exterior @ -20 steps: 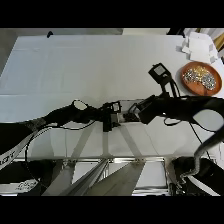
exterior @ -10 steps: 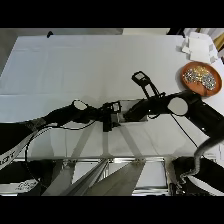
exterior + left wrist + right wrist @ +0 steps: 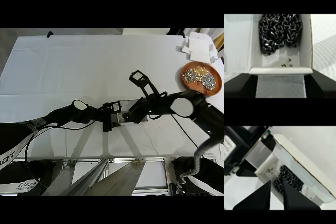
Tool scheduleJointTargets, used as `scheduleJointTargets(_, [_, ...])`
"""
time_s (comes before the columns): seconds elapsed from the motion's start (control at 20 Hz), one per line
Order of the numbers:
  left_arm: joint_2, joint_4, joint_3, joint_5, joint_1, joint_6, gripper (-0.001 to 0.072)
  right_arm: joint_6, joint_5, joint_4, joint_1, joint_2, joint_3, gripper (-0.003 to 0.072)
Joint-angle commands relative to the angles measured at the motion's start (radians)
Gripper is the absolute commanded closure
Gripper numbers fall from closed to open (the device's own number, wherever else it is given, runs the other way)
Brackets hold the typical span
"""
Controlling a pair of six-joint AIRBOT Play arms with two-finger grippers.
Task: Fold the box and place the chain.
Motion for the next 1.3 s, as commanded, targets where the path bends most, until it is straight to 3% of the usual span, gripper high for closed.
scheduleJointTargets(0.0, [0.000,0.000,0.001,0.000,0.000,0.000,0.0457,-0.079,0.042,-0.008,-0.052,0.030,0.095,0.0514])
scheduleJointTargets(0.15, [0.000,0.000,0.001,0.000,0.000,0.000,0.0457,-0.243,0.010,0.018,-0.154,0.019,0.170,0.0519])
scheduleJointTargets(0.25, [0.000,0.000,0.001,0.000,0.000,0.000,0.0457,-0.412,-0.002,0.097,-0.217,-0.017,0.189,0.0594])
scheduleJointTargets(0.3, [0.000,0.000,0.001,0.000,0.000,0.000,0.0457,-0.509,0.003,0.146,-0.245,-0.051,0.189,0.0598])
scheduleJointTargets(0.55, [0.000,0.001,0.001,0.000,0.000,0.001,0.0457,-0.783,0.135,0.170,-0.249,-0.276,0.189,0.0599])
scheduleJointTargets(0.65, [0.000,0.000,0.001,0.000,0.000,0.000,0.0457,-0.871,0.204,0.147,-0.224,-0.316,0.188,0.0661])
scheduleJointTargets(1.1, [0.000,0.000,0.001,0.000,0.000,0.000,0.0457,-0.941,0.309,0.113,-0.182,-0.288,0.183,0.0630])
scheduleJointTargets(1.2, [0.000,0.000,0.001,0.000,0.000,0.000,0.0457,-0.942,0.307,0.113,-0.168,-0.261,0.167,0.0551])
scheduleJointTargets(1.25, [0.000,0.000,0.001,0.000,0.000,0.001,0.0457,-0.956,0.305,0.113,-0.160,-0.254,0.154,0.0552])
